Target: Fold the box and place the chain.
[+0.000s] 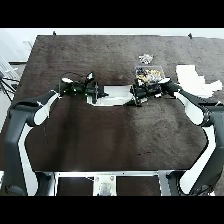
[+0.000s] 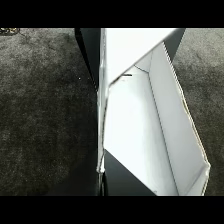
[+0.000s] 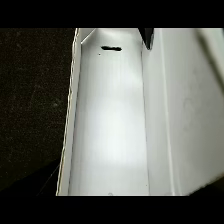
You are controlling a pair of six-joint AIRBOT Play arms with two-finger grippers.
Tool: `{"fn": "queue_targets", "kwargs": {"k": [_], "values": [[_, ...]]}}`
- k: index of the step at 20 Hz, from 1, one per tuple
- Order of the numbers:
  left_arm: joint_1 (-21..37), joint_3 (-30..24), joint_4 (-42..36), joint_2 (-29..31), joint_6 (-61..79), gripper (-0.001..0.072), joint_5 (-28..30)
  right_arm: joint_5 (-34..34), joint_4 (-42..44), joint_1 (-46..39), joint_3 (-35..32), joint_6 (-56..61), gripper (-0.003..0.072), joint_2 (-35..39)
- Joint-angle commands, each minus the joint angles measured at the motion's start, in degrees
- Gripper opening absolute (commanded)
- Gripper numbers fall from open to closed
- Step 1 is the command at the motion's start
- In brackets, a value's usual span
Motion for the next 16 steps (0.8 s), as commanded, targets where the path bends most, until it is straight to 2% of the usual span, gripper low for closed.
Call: {"fn": "queue_targets", "kwargs": {"k": [1,4,5,6,7,14,16], "values": [[0.04,0.02,-0.02,-0.04,-0.35,0.0022,-0.22,0.02,0.00,0.00,-0.02,0.02,0.0587,-0.02],[0.07,0.02,-0.48,-0.04,-0.31,0.0024,-0.63,0.00,0.00,0.00,-0.02,0.02,0.0587,-0.02],[0.11,0.07,-0.57,-0.04,-0.28,0.0138,-0.70,0.02,0.00,0.00,-0.02,0.02,0.0587,-0.02],[0.11,0.15,-0.63,-0.04,-0.31,0.0313,-0.72,0.02,0.00,0.00,-0.02,0.02,0.0587,-0.02],[0.11,0.15,-0.87,0.02,-0.31,0.0335,-0.72,0.02,0.00,0.00,-0.02,0.02,0.0587,-0.02],[1.11,0.39,-2.16,1.44,-0.31,0.0336,-2.54,0.02,0.00,0.00,-0.02,0.02,0.0587,-0.02],[2.67,0.39,-2.97,3.19,-0.74,0.0335,-6.05,0.02,0.00,0.00,-0.02,0.02,0.0587,-0.02]]}}
